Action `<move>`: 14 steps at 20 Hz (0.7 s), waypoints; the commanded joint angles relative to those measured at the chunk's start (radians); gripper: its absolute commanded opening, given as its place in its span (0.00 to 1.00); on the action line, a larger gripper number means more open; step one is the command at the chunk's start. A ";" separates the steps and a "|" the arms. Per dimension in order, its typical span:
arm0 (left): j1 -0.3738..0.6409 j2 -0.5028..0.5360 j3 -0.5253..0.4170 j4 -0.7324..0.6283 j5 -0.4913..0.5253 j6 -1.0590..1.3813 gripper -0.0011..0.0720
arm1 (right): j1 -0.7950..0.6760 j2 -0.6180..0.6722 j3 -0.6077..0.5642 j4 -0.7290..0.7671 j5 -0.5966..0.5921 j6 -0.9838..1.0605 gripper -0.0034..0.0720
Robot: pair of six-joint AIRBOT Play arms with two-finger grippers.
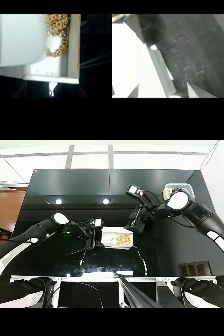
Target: Fold the box and place the chain.
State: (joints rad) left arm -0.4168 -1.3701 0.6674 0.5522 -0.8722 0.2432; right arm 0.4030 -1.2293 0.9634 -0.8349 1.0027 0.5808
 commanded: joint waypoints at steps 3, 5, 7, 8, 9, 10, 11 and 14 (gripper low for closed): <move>-0.001 0.000 0.000 0.000 0.000 0.000 0.69 | 0.037 0.000 -0.009 -0.012 0.036 -0.075 0.99; -0.001 0.000 0.000 0.000 0.000 0.000 0.69 | 0.048 0.000 -0.023 -0.015 0.058 -0.117 0.99; -0.001 0.000 0.000 0.000 0.000 0.000 0.69 | 0.055 0.000 -0.046 -0.039 0.065 -0.164 0.99; -0.001 0.000 0.000 0.000 0.000 0.000 0.69 | 0.061 0.000 -0.049 -0.040 0.077 -0.174 0.99; -0.001 0.000 0.000 0.000 0.000 0.000 0.69 | 0.064 0.000 -0.049 -0.040 0.093 -0.184 0.99; -0.001 0.000 0.000 0.000 0.000 0.000 0.69 | 0.071 0.000 -0.049 -0.045 0.105 -0.189 0.99; -0.001 0.000 0.000 0.000 0.000 0.000 0.69 | 0.080 0.000 -0.049 -0.060 0.109 -0.189 0.99; -0.001 0.000 0.000 0.000 0.000 0.000 0.69 | 0.092 0.000 -0.050 -0.086 0.096 -0.189 0.99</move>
State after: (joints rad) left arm -0.4179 -1.3701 0.6674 0.5522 -0.8715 0.2428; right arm 0.4828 -1.2293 0.9161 -0.8974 1.0958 0.4057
